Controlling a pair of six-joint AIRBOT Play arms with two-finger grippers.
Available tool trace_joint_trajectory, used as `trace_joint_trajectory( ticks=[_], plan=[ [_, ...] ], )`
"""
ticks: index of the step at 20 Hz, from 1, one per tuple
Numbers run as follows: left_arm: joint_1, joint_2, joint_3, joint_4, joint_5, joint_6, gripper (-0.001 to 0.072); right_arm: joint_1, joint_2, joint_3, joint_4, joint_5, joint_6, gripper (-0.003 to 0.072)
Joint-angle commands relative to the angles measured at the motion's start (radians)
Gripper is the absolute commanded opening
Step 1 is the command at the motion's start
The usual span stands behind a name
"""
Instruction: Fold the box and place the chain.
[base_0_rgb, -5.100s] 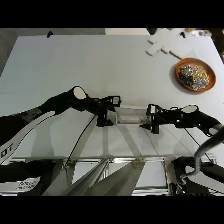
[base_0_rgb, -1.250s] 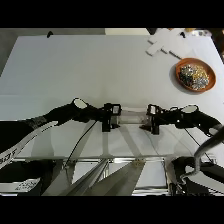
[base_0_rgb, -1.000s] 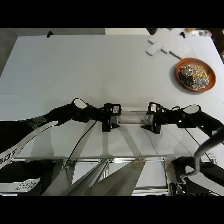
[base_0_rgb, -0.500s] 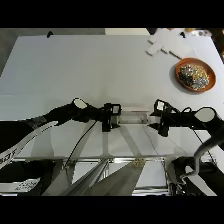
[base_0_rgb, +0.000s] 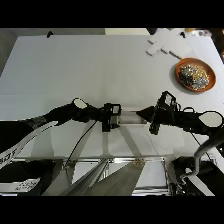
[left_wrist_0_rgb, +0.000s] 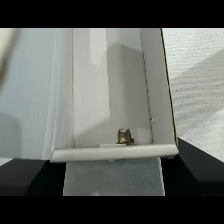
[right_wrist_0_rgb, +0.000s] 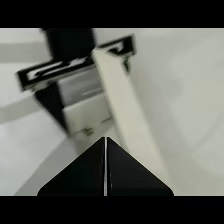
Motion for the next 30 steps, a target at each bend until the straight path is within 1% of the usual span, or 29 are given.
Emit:
trace_joint_trajectory(
  ticks=[1, 5, 7, 8, 9, 11, 13, 14, 15, 18, 19, 20, 23, 24, 27, 30],
  plan=[
    [0.000, 0.000, 0.000, 0.000, 0.000, 0.000, 0.0011, 0.053, -0.029, 0.000, 0.084, -0.220, -0.110, 0.0014],
    [0.000, 0.000, 0.000, 0.000, 0.000, 0.000, 0.0011, 0.054, -0.145, 0.001, 0.084, -0.287, -0.110, 0.0015],
    [0.000, 0.000, 0.000, 0.000, 0.000, 0.000, 0.0011, 0.053, -0.157, 0.002, 0.092, -0.334, -0.110, 0.0015],
    [0.000, 0.000, 0.000, 0.000, 0.000, 0.000, 0.0011, 0.053, -0.146, 0.013, 0.103, -0.317, -0.109, 0.0014],
    [0.000, 0.000, 0.000, 0.000, 0.000, 0.000, 0.0011, 0.053, -0.126, 0.027, 0.114, -0.267, -0.109, 0.0014],
    [0.000, 0.000, 0.000, 0.000, 0.000, 0.000, 0.0011, 0.054, -0.071, 0.051, 0.162, -0.116, -0.110, 0.0014],
    [0.000, 0.000, 0.000, 0.000, 0.000, 0.000, 0.0011, 0.060, -0.036, 0.050, 0.159, 0.029, -0.106, 0.0014],
    [0.000, 0.000, 0.000, 0.000, 0.000, 0.000, 0.0011, 0.083, -0.034, 0.050, 0.126, 0.084, -0.106, 0.0014],
    [0.000, 0.000, 0.000, 0.000, 0.000, 0.000, 0.0011, 0.117, -0.034, 0.050, 0.073, 0.100, -0.106, 0.0014],
    [0.000, 0.000, 0.000, 0.000, 0.000, 0.000, 0.0011, 0.200, -0.044, 0.048, -0.167, 0.100, -0.106, 0.0014],
    [0.000, 0.000, 0.000, 0.000, 0.000, 0.000, 0.0011, 0.209, -0.055, 0.048, -0.214, 0.095, -0.106, 0.0014],
    [0.000, 0.000, 0.000, 0.000, 0.000, 0.000, 0.0011, 0.209, -0.070, 0.048, -0.225, 0.061, -0.105, 0.0014],
    [0.000, 0.000, 0.000, 0.000, 0.000, 0.000, 0.0011, 0.175, -0.123, 0.048, -0.183, -0.129, -0.063, 0.0015],
    [0.000, 0.000, 0.000, 0.000, 0.000, 0.000, 0.0011, 0.153, -0.142, 0.048, -0.163, -0.172, -0.035, 0.0016],
    [0.000, 0.000, 0.000, 0.000, 0.000, 0.000, 0.0011, 0.104, -0.179, 0.048, -0.152, -0.238, 0.097, 0.0016],
    [0.000, 0.000, 0.000, 0.000, 0.000, 0.000, 0.0011, 0.084, -0.190, 0.048, -0.085, -0.283, 0.113, 0.0016]
  ],
)
